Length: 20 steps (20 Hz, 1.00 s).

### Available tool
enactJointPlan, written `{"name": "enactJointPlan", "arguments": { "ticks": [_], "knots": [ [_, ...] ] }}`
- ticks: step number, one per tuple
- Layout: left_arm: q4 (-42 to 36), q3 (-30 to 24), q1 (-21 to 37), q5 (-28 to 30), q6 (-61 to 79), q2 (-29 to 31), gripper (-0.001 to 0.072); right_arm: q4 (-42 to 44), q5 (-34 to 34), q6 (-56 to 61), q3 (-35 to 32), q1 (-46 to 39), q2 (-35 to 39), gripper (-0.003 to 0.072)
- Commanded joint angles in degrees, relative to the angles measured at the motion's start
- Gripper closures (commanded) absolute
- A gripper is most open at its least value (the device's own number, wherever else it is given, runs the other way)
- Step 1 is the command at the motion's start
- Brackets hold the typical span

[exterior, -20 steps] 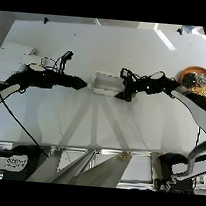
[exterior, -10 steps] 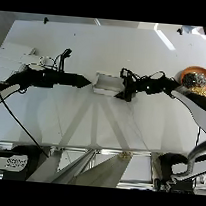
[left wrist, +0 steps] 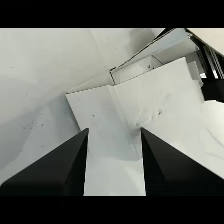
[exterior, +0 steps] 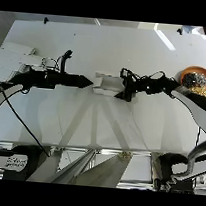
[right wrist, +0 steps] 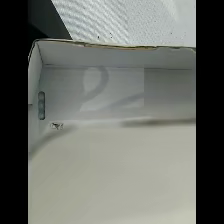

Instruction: Fold the box and place the chain.

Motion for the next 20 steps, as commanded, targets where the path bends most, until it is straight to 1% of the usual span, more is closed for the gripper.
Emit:
{"name": "enactJointPlan", "arguments": {
  "ticks": [1,4,6,8,16,18,20],
  "knots": [
    [-2.67,-0.02,-1.09,-0.20,0.31,-1.51,0.0331,0.02,0.02,0.02,0.07,0.00,-0.02,0.0166],
    [-3.80,-0.02,-1.92,1.29,0.44,-1.99,0.0331,0.02,0.04,0.02,0.07,0.00,-0.02,0.0166],
    [-3.72,-0.02,-2.34,3.30,0.94,-1.99,0.0302,0.02,0.02,0.02,0.07,0.00,-0.02,0.0166],
    [-3.72,-0.02,-2.60,4.37,1.46,-1.97,0.0302,0.02,0.02,0.02,0.07,0.00,-0.02,0.0166],
    [-3.85,0.02,-5.46,5.16,-0.07,-1.97,0.0302,0.02,0.02,0.02,0.07,0.00,-0.02,0.0166],
    [-3.10,0.02,-6.36,6.51,-0.35,-1.84,0.0302,0.02,0.02,0.02,0.07,0.00,-0.02,0.0166],
    [-1.09,0.02,-7.28,9.53,-1.97,-1.16,0.0302,0.02,0.02,0.02,0.07,0.00,-0.02,0.0166]
  ]
}}
